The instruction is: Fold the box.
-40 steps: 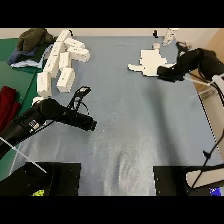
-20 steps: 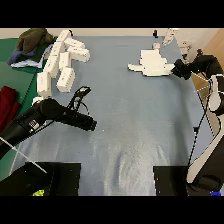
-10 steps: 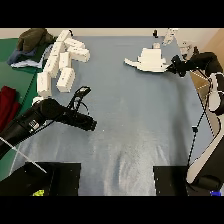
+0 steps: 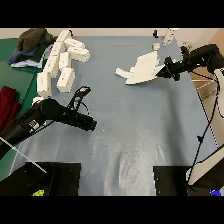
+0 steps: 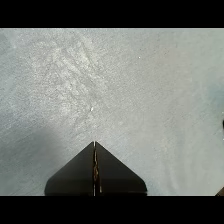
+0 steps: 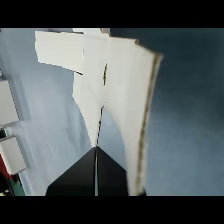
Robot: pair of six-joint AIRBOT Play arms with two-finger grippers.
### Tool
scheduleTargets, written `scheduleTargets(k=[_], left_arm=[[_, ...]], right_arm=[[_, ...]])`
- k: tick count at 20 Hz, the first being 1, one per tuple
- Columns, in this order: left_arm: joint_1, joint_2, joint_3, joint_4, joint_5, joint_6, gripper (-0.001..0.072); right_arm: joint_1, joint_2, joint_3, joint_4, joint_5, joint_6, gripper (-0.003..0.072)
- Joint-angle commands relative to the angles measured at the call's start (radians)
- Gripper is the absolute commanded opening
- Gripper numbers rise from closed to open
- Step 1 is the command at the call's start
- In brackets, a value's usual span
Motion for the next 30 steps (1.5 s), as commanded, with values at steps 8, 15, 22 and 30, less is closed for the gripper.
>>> scheduleTargets(k=[8,15,22,30], left_arm=[[0.000,-0.001,0.000,0.000,0.000,0.000,0.0015],[0.000,-0.001,0.000,0.000,0.000,0.000,0.0015],[0.000,-0.001,0.000,0.000,0.000,0.000,0.0015],[0.000,-0.001,0.000,-0.001,0.001,0.000,0.0015]], right_arm=[[0.159,0.701,-0.892,-0.025,0.029,0.065,-0.0003],[0.163,0.826,-1.127,-0.091,0.064,0.061,0.0072],[0.064,0.826,-1.080,-0.209,0.226,0.143,0.0388],[-0.238,0.810,-1.128,-0.317,0.188,0.028,0.0388]])
